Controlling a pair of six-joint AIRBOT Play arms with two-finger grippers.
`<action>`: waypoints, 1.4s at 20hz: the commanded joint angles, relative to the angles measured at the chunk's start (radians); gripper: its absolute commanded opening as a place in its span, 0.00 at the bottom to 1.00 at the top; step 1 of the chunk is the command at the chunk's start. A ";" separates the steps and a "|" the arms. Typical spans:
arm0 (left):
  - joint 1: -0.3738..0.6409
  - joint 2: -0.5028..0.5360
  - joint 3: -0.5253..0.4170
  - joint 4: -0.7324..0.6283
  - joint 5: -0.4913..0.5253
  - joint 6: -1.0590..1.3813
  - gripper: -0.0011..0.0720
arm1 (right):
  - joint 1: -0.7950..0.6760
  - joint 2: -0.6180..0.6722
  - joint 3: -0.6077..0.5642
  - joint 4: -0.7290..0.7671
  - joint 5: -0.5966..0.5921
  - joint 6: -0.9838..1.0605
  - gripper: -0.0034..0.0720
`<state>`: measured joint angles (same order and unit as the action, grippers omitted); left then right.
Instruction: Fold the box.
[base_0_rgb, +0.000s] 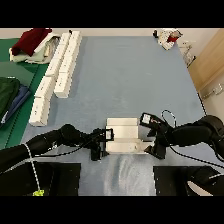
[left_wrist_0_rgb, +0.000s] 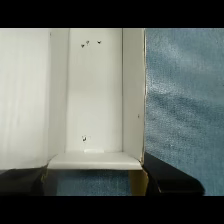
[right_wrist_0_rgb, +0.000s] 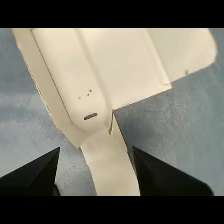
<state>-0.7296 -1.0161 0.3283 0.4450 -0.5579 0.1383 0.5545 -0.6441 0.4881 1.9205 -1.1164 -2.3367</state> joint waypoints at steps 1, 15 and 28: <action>0.000 -0.001 0.001 0.000 0.000 0.000 0.65 | 0.017 -0.010 -0.060 -0.027 0.088 -0.208 0.99; 0.000 -0.001 0.001 0.000 0.000 0.000 0.65 | 0.021 -0.120 -0.095 0.119 0.259 -0.393 0.70; 0.000 -0.001 0.001 0.000 0.000 0.000 0.65 | 0.043 -0.123 -0.095 0.146 0.245 -0.397 0.46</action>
<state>-0.7296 -1.0161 0.3283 0.4458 -0.5591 0.1390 0.5949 -0.7673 0.3939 2.0701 -0.8711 -2.7335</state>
